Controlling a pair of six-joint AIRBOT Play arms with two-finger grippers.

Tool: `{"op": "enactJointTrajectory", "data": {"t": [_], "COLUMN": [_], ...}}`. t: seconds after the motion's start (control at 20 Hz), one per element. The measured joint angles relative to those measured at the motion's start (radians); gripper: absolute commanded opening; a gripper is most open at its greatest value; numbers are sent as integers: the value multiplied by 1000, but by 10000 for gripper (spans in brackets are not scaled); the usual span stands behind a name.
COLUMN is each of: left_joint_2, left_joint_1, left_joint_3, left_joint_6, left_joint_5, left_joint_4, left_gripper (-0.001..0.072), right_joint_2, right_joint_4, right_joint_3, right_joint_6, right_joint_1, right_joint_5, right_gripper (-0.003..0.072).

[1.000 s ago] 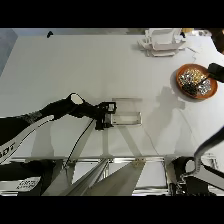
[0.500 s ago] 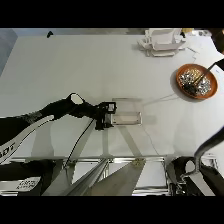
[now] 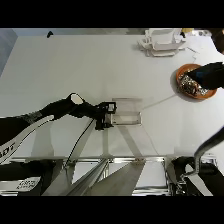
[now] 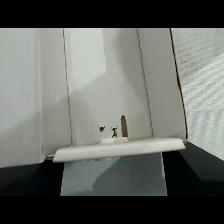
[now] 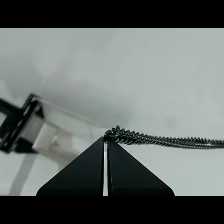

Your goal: Fold the box and place the chain.

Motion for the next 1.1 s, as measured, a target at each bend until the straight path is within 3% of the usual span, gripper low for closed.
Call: {"op": "enactJointTrajectory", "data": {"t": [0.35,0.65,1.1], "left_joint_2": [0,0,0], "left_joint_1": [0,0,0], "left_joint_3": [0,0,0], "left_joint_6": [0,0,0], "left_joint_5": [0,0,0], "left_joint_4": [0,0,0], "left_gripper": [88,88,88], "right_joint_2": [8,-2,-17], "right_joint_4": [23,30,29], "right_joint_3": [-1,-35,-255], "right_joint_6": [6,8,6], "right_joint_1": [241,412,507], "right_joint_5": [22,-74,-265], "right_gripper": [16,16,16]}}
